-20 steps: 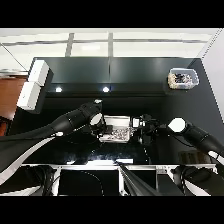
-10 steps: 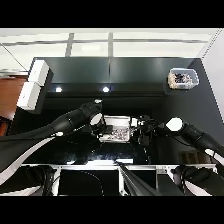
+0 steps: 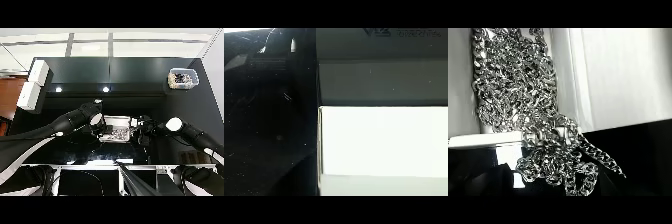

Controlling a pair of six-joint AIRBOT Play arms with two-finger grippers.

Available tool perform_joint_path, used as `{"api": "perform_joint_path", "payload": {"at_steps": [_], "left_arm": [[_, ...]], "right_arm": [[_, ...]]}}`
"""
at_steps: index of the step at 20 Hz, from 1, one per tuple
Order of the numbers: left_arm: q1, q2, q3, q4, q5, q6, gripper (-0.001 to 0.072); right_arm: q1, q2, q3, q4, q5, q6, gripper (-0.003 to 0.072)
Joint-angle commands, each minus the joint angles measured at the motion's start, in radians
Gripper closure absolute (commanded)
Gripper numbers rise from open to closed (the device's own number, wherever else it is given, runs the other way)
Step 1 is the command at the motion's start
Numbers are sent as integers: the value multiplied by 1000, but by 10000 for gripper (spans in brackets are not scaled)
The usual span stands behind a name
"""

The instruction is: Fold the box and place the chain.

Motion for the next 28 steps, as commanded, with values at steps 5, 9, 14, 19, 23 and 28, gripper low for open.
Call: {"api": "perform_joint_path", "payload": {"at_steps": [5,9,14,19,23,28], "left_arm": [[0,0,0,0,0,0,680],[0,0,0,0,0,0,681],[0,0,0,0,0,0,681],[1,0,0,2,0,0,681],[1,0,0,2,1,0,681],[0,0,0,2,1,0,681]], "right_arm": [[0,-14,0,-6,3,1,-15],[0,-14,0,-19,3,2,-14],[0,-14,0,-19,30,7,641],[-17,57,0,-76,53,129,643],[-64,186,0,-98,108,218,645],[-107,301,5,-98,220,358,644]]}}
